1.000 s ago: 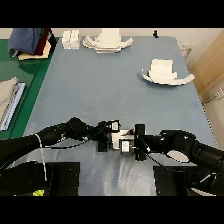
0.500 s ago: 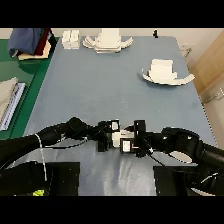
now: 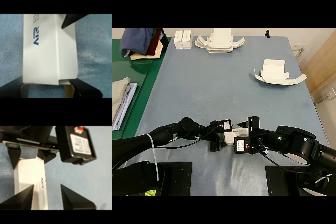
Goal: Fold the box.
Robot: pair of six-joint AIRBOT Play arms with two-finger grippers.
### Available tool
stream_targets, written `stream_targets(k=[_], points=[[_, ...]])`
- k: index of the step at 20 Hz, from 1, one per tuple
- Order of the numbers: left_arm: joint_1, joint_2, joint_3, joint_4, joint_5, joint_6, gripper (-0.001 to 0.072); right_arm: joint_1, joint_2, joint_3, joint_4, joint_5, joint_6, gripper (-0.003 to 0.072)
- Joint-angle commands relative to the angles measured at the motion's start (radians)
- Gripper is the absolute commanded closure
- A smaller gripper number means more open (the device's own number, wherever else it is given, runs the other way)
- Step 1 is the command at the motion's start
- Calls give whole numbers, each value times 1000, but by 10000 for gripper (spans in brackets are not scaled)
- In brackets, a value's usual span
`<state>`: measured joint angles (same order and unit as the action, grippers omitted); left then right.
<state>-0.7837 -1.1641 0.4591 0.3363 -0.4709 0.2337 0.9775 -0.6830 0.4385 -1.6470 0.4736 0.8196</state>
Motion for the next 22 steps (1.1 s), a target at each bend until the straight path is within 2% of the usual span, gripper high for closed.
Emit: stream_targets(k=[1,4,7,9,15,22], points=[[0,0,0,1,-3,1,187,11,7,0,68,34,16,173],[0,0,0,1,-2,1,187,22,-4,-7,71,58,17,174],[0,0,0,1,-3,1,187,21,-27,-8,-39,-9,22,175],[0,0,0,1,-2,1,188,21,-26,-3,-50,-32,23,175],[0,0,0,1,-2,1,187,46,11,-1,86,124,20,175],[0,0,0,0,-2,1,187,46,0,-2,102,149,20,175]])
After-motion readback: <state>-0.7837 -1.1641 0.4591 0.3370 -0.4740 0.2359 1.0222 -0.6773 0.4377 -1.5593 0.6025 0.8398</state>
